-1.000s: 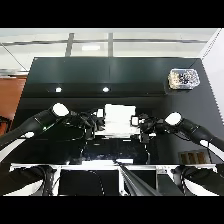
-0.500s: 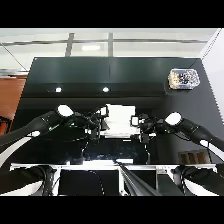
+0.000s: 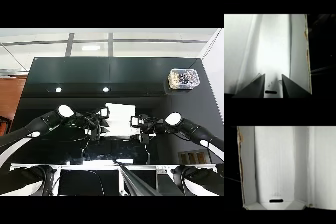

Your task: Fold the box and place the chain.

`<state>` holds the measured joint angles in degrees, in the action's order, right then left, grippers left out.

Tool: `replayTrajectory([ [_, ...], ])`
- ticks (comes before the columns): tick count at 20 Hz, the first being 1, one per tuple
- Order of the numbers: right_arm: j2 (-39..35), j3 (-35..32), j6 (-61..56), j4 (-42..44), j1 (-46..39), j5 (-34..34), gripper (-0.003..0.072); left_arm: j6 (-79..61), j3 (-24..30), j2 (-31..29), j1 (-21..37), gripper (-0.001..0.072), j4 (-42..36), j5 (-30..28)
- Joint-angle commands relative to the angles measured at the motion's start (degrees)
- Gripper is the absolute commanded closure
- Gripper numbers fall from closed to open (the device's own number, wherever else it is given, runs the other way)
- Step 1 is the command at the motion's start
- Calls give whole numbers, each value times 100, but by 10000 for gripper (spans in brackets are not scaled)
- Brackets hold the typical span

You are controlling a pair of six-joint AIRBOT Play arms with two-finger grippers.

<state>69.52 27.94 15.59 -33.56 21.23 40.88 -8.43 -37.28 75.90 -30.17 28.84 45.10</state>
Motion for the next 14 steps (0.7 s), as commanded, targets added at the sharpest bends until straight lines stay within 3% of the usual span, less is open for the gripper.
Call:
replayTrajectory([
  [1, 4, 0, -13, 9, 0, -20, 217, 59, -66, -90, 26, 675, 144, 26],
  [6, 4, 0, -15, 11, 0, -15, 217, 2345, -393, -1167, 306, 680, 1945, -39],
  [10, 4, 0, -15, 9, 0, -15, 216, 3757, -439, -2096, 942, 678, 3215, 892],
  [12, 4, 0, -15, 9, 0, -15, 217, 4848, -334, -2159, 1412, 679, 3248, 1606],
  [14, 4, 0, -15, 9, 0, -15, 216, 6164, -76, -2118, 1912, 680, 3423, 1681],
])
